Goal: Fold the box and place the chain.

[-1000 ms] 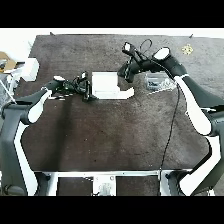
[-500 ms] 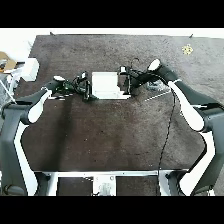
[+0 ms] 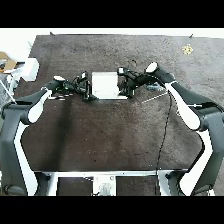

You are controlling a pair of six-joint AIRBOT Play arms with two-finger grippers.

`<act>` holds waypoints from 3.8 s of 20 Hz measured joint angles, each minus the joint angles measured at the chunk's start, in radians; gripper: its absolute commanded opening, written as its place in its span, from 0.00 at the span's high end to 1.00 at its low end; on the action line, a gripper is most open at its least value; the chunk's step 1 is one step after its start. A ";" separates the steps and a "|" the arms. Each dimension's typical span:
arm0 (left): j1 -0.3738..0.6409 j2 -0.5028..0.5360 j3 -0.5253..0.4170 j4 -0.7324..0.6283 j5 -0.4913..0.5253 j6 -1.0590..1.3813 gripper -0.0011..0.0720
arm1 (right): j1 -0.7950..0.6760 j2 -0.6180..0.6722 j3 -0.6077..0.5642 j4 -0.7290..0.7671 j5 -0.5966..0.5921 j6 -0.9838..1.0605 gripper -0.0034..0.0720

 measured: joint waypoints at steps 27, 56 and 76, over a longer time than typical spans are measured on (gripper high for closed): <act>0.000 0.000 0.000 -0.001 0.000 0.000 0.73 | 0.051 -0.041 -0.002 0.086 -0.105 -0.012 0.45; 0.000 0.000 0.000 0.000 0.000 0.000 0.73 | -0.137 0.104 -0.199 -0.037 -0.094 1.160 0.95; 0.000 0.000 0.000 0.000 0.000 0.000 0.73 | -0.105 0.062 -0.190 0.375 0.030 1.024 0.40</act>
